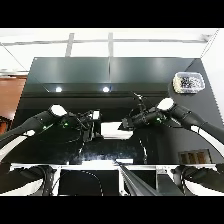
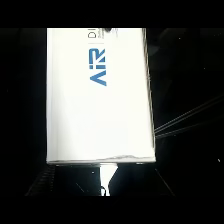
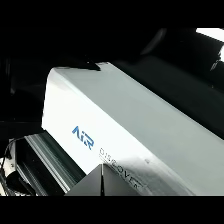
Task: Fold the box and place the chain.
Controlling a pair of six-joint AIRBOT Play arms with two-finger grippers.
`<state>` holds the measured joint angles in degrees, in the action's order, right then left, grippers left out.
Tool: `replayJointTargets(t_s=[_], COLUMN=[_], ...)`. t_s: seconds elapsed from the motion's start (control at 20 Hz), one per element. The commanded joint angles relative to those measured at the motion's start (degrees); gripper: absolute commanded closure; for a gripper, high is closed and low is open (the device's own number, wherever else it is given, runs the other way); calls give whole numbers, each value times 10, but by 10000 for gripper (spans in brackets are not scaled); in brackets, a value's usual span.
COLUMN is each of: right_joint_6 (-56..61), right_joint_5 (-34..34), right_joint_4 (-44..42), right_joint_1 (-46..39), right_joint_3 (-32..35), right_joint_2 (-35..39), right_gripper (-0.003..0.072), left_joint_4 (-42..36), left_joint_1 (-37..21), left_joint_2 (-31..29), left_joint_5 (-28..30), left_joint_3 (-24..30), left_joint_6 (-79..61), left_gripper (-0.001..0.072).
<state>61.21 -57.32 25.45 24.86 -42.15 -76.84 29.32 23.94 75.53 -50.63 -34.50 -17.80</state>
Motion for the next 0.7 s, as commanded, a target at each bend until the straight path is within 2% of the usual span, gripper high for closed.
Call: replayJointTargets(t_s=[0.0,0.25,0.4,0.55,0.65], right_joint_6=[5,5,2,3,6], right_joint_5=[17,8,-33,-31,-11], right_joint_4=[12,12,21,90,185], right_joint_1=[8,8,-30,-86,-115], right_joint_3=[0,0,-8,-29,-44], right_joint_2=[-3,1,46,134,197], right_gripper=[684,684,684,684,684], left_joint_4=[0,0,0,0,0], left_joint_1=[0,0,0,0,0], left_joint_2=[0,0,0,0,0], left_joint_5=[0,0,0,0,0], left_joint_3=[0,0,0,0,0], left_joint_6=[0,0,0,0,0], left_gripper=[433,433,433,433,433])
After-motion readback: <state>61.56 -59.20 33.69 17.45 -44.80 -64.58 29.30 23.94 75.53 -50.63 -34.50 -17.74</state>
